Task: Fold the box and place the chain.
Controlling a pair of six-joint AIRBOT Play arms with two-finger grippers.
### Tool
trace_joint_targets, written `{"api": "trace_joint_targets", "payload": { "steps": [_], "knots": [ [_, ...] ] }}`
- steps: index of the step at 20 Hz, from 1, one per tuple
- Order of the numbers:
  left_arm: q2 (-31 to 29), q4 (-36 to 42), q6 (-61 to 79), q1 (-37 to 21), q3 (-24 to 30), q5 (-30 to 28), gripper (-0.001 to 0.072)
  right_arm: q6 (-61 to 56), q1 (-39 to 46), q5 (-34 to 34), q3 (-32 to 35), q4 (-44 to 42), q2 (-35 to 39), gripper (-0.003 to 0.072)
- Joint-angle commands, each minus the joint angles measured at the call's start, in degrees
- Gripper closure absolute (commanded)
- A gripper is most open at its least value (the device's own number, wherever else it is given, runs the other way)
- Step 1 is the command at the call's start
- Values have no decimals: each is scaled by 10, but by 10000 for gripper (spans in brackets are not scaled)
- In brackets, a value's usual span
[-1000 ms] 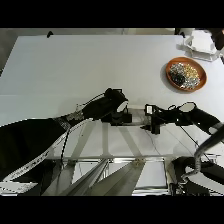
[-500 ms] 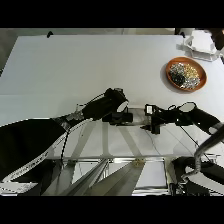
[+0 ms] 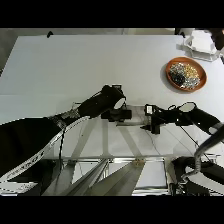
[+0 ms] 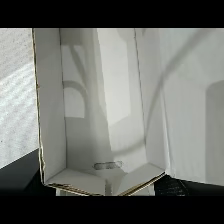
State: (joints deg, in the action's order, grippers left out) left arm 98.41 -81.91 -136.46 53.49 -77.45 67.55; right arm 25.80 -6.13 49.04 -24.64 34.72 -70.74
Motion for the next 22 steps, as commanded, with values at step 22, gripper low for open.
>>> {"api": "trace_joint_targets", "payload": {
  "steps": [22],
  "knots": [
    [-20,11,17,0,18,-2,482,0,0,0,0,0,0,281]
  ]
}}
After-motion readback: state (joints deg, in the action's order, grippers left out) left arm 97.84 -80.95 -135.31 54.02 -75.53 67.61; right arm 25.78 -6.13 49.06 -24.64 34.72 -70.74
